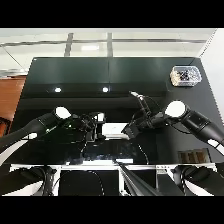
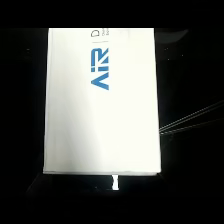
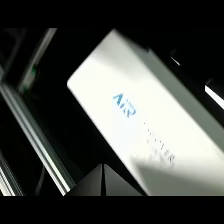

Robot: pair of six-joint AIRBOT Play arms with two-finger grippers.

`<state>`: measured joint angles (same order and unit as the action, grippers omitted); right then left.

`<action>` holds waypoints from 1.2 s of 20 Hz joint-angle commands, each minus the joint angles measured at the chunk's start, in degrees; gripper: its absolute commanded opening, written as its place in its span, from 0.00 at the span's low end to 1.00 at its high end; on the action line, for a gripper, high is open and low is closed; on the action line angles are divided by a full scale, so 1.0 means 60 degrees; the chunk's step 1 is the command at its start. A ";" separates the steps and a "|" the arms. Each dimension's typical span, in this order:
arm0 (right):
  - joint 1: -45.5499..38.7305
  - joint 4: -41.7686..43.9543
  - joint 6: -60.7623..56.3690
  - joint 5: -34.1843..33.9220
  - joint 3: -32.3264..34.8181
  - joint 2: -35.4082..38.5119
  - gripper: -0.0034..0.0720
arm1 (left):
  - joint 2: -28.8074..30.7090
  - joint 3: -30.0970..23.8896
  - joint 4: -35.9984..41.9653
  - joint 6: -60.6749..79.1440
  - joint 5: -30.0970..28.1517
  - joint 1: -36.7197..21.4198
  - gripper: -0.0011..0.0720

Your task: Fold the box and place the chain.

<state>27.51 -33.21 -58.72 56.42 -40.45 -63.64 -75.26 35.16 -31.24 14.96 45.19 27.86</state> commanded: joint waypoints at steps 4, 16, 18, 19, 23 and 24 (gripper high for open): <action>0.0047 0.0758 -0.0361 -0.0823 0.0200 -0.1392 0.05 | -0.0004 0.0004 0.0007 0.0000 0.0000 0.0004 0.63; -0.1195 -0.0029 -0.0040 0.1311 -0.0729 -0.0667 0.05 | 0.0051 0.0069 -0.0015 -0.0725 -0.0029 -0.0036 0.63; -0.2262 -0.0018 -0.0186 0.2062 -0.1075 0.0157 0.05 | 0.0219 0.0313 -0.0477 -0.1348 0.0000 -0.0069 1.00; -0.2812 -0.0015 -0.0186 0.2189 -0.1089 0.0568 0.05 | 0.0353 0.0481 -0.0900 -0.1767 0.0073 -0.0066 1.00; -0.4772 -0.0328 -0.0255 0.2885 -0.1086 0.1555 0.05 | 0.1071 0.1548 -0.2135 -0.3657 0.1395 -0.0036 1.00; -0.5034 -0.0328 -0.0255 0.2881 -0.1086 0.1577 0.05 | 0.1049 0.1909 -0.1938 -0.3832 0.1490 0.0127 1.00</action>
